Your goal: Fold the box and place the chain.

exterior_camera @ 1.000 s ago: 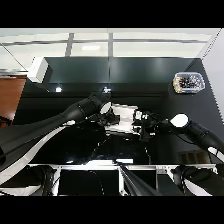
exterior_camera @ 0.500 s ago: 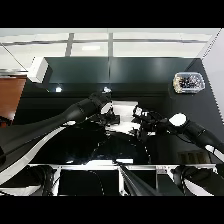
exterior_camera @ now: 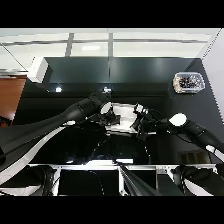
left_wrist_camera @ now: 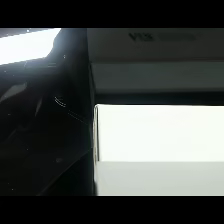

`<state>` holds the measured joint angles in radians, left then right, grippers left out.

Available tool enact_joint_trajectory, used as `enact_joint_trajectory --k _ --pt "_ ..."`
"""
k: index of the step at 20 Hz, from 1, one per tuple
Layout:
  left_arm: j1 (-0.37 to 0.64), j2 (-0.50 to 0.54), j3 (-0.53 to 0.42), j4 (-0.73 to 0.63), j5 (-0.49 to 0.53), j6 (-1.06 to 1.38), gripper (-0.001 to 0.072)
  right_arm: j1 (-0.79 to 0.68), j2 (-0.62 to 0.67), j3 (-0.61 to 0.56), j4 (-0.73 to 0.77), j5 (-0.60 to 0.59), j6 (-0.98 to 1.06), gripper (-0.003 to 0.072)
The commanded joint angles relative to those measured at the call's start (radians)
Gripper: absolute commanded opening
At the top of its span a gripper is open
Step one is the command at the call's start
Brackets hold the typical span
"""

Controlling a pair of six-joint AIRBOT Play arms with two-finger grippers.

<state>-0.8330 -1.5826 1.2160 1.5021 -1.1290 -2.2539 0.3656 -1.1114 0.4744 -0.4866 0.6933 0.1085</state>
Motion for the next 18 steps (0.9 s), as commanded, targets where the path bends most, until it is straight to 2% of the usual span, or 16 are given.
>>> enact_joint_trajectory --k 1,4,6,8,10,13,15,18 --pt "0.000 0.000 0.000 0.004 0.003 0.002 0.0029 -0.057 0.051 0.035 -0.144 0.088 0.312 0.0020" --pt "0.000 0.000 0.000 0.004 0.001 0.002 0.0029 -0.251 0.156 0.122 -0.355 0.333 0.655 0.0021" --pt "0.000 0.000 0.000 0.004 0.001 0.001 0.0029 -0.431 0.216 0.136 -0.452 0.435 0.859 0.0020" --pt "0.000 0.000 0.000 0.004 -0.002 0.002 0.0029 -0.607 0.224 0.116 -0.528 0.445 1.037 0.0020" --pt "0.000 0.000 0.000 0.004 -0.003 0.002 0.0028 -0.735 0.222 0.054 -0.491 0.362 1.195 0.0021" --pt "0.000 0.000 0.000 0.004 -0.003 0.002 0.0029 -0.753 0.185 -0.055 -0.408 0.381 1.200 0.0020" --pt "0.000 0.000 0.000 0.004 -0.003 0.002 0.0029 -0.694 0.133 -0.105 -0.348 0.394 1.159 0.0021" --pt "0.000 0.000 0.000 0.004 -0.003 0.002 0.0029 -0.550 0.047 -0.113 -0.145 0.374 1.032 0.0020"
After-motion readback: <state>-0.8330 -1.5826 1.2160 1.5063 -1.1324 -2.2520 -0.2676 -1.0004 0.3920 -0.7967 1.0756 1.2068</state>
